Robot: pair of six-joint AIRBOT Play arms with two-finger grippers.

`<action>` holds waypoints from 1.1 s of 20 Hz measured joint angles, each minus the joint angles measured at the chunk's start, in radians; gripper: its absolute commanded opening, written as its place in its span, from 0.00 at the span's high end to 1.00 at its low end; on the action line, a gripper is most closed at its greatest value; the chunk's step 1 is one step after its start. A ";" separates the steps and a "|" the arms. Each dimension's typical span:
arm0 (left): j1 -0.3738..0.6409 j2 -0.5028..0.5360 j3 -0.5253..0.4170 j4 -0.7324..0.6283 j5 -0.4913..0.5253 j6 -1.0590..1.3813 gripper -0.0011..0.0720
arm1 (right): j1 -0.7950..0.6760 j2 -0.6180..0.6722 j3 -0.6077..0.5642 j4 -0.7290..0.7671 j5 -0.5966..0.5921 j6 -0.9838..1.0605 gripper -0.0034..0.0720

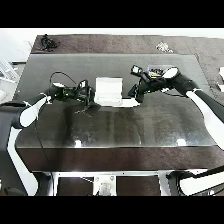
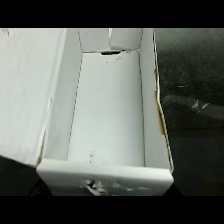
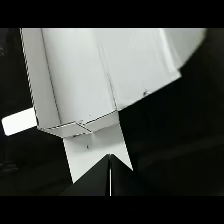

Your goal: Fold the box and place the chain.

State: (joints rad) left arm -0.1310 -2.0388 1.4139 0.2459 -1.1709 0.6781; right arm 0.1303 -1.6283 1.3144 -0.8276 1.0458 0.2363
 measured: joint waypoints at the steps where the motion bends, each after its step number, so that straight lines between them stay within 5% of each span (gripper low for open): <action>1: 0.000 0.000 0.000 0.000 0.000 0.000 0.35 | -0.002 0.018 0.000 -0.021 0.000 0.081 0.94; 9: 0.000 0.000 0.000 0.000 0.002 0.000 0.35 | -0.121 0.072 -0.034 -0.225 0.002 0.837 0.94; 15: 0.000 0.000 0.000 0.000 0.002 0.000 0.35 | -0.159 0.039 -0.055 -0.216 0.012 0.967 0.94; 22: 0.000 0.000 0.000 0.000 0.003 0.000 0.35 | -0.108 -0.087 -0.058 -0.028 0.036 0.969 0.94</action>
State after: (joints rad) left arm -0.1310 -2.0388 1.4139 0.2459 -1.1683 0.6777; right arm 0.0227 -1.7157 1.2564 -0.8555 1.0817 1.2057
